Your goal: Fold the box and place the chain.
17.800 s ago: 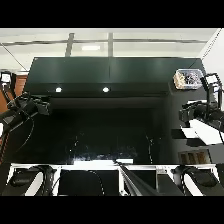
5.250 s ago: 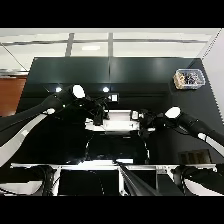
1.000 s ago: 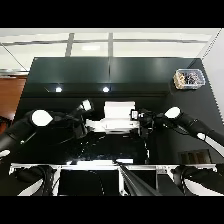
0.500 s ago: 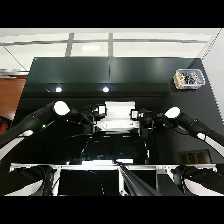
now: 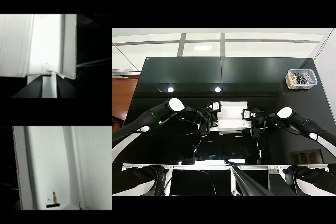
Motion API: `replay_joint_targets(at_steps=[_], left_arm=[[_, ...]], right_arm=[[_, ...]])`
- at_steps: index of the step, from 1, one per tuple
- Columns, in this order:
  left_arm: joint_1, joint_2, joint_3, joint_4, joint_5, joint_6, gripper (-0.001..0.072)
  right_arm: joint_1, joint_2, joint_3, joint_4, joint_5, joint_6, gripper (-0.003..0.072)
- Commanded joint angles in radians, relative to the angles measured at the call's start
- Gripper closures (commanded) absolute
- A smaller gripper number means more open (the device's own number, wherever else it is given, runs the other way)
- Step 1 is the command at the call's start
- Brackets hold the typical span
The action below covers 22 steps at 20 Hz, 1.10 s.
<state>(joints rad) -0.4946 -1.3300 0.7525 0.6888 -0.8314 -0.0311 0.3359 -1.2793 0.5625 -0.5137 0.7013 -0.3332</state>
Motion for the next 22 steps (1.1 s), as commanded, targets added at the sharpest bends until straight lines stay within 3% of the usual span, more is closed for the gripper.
replay_joint_targets(at_steps=[1, 2, 5, 7, 8, 9, 10, 11, 12, 13, 14, 15, 18, 22], left_arm=[[-0.004, -0.035, 0.002, -0.128, 0.011, 0.001, 0.0512], [-0.004, -0.05, 0.002, -0.171, 0.015, 0.002, 0.0513], [-0.004, -0.074, 0.002, -0.152, 0.016, 0.0, 0.064], [-0.004, -0.074, 0.002, -0.151, 0.017, 0.0, 0.066], [-0.004, -0.074, 0.002, -0.151, 0.017, 0.001, 0.0612], [-0.004, -0.074, 0.002, -0.151, 0.024, 0.001, 0.0347], [-0.004, -0.074, 0.002, -0.15, 0.029, -0.002, 0.0321], [-0.004, -0.073, 0.002, -0.144, 0.021, 0.0, 0.0567], [-0.004, -0.073, 0.003, -0.143, 0.019, 0.002, 0.0611], [-0.004, -0.073, 0.003, -0.144, 0.013, 0.001, 0.0418], [-0.004, -0.073, 0.003, -0.143, 0.006, -0.003, 0.0473], [-0.001, -0.068, 0.005, -0.128, -0.003, -0.002, 0.0683], [0.031, -0.021, 0.029, 0.011, -0.068, -0.195, 0.0681], [0.146, 0.134, 0.043, 0.424, -0.156, -0.558, 0.0681]], right_arm=[[0.001, 0.0, 0.0, 0.001, 0.0, 0.0, 0.0214], [0.001, 0.0, 0.0, 0.0, 0.0, 0.0, 0.0214], [0.001, 0.0, 0.0, 0.001, 0.001, 0.0, 0.0214], [0.001, 0.0, 0.0, 0.001, 0.001, 0.0, 0.0214], [0.001, 0.0, 0.0, 0.001, 0.001, 0.0, 0.0213], [0.001, 0.0, 0.0, 0.001, 0.0, 0.0, 0.0213], [0.001, 0.0, 0.0, 0.001, 0.001, 0.0, 0.0213], [0.001, 0.0, 0.0, 0.001, 0.0, 0.0, 0.0213], [0.001, 0.0, 0.0, 0.001, 0.0, 0.0, 0.0213], [0.001, 0.0, 0.0, 0.001, 0.0, 0.0, 0.0213], [0.001, 0.0, 0.0, 0.001, 0.0, 0.0, 0.0213], [0.001, 0.0, 0.0, 0.001, 0.0, 0.0, 0.0213], [0.001, 0.0, 0.0, 0.001, 0.0, 0.0, 0.0213], [0.001, 0.0, 0.0, 0.001, 0.0, 0.0, 0.0213]])
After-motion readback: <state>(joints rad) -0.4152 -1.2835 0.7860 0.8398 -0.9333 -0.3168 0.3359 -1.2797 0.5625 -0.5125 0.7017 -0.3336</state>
